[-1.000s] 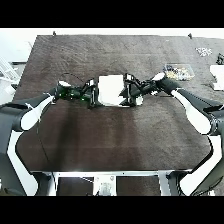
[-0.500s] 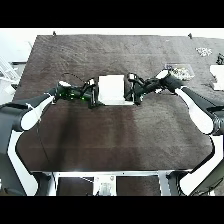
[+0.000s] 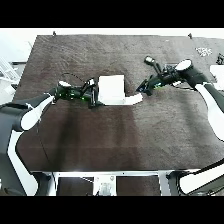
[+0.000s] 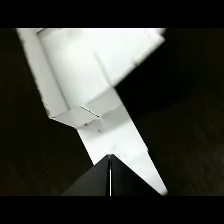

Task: Fold the box and place the chain.

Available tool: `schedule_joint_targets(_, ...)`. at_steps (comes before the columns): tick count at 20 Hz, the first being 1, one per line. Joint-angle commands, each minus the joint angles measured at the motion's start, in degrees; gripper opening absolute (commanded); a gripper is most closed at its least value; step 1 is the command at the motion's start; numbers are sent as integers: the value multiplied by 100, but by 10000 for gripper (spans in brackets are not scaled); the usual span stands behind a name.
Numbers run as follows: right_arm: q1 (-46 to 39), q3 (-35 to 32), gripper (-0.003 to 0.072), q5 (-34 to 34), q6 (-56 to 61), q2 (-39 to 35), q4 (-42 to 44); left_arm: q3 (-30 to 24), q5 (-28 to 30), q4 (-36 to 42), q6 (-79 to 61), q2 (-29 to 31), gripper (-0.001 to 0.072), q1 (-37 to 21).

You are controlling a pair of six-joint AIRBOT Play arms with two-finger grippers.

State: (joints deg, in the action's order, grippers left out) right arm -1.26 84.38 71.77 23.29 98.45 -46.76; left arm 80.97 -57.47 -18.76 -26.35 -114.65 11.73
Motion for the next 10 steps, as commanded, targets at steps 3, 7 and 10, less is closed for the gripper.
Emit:
schedule_joint_targets(3,-767,-142,5,-74,2079,-125,13,0,-15,-11,-4,4,468,-2)
schedule_joint_targets(7,-1211,-651,5,-409,2629,-107,20,0,-15,-11,-4,4,468,-2)
schedule_joint_targets(10,-1102,-933,5,-444,2865,149,24,0,-17,-11,-4,4,468,-2)
